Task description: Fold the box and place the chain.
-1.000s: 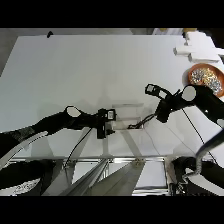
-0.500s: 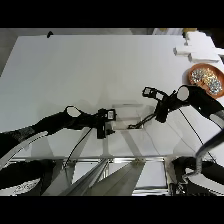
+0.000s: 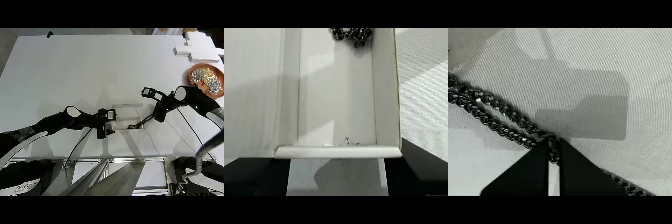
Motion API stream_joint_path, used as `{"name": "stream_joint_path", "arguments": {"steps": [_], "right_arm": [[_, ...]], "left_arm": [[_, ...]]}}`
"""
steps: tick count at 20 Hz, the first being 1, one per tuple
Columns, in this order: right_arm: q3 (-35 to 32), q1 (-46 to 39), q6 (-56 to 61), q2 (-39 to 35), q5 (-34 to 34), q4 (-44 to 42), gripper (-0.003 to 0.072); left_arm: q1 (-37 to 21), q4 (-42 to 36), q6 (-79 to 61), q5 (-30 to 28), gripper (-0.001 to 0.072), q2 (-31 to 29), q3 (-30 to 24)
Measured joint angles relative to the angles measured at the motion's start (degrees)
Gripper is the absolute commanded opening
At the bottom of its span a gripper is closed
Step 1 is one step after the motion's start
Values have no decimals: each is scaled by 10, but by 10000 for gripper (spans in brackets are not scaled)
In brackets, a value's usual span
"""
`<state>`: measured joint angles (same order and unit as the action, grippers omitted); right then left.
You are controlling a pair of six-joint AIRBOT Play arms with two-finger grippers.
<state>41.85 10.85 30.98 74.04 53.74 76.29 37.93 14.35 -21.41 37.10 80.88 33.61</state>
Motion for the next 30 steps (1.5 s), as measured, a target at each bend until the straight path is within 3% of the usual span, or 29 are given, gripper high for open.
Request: {"name": "stream_joint_path", "arguments": {"steps": [7, 14, 21, 30], "right_arm": [[0, 0, 22, -25, 16, 15, 18], [0, 10, 68, -159, 49, 19, 18], [-1, 62, 80, -278, 70, -99, 18], [-1, 164, 82, -304, 62, -241, 18]], "left_arm": [[0, 0, 0, 0, 167, 0, 0], [0, 0, 0, 0, 167, 0, 0], [0, 0, 0, 0, 167, 0, 0], [0, 0, 0, 0, 167, 0, 0]]}}
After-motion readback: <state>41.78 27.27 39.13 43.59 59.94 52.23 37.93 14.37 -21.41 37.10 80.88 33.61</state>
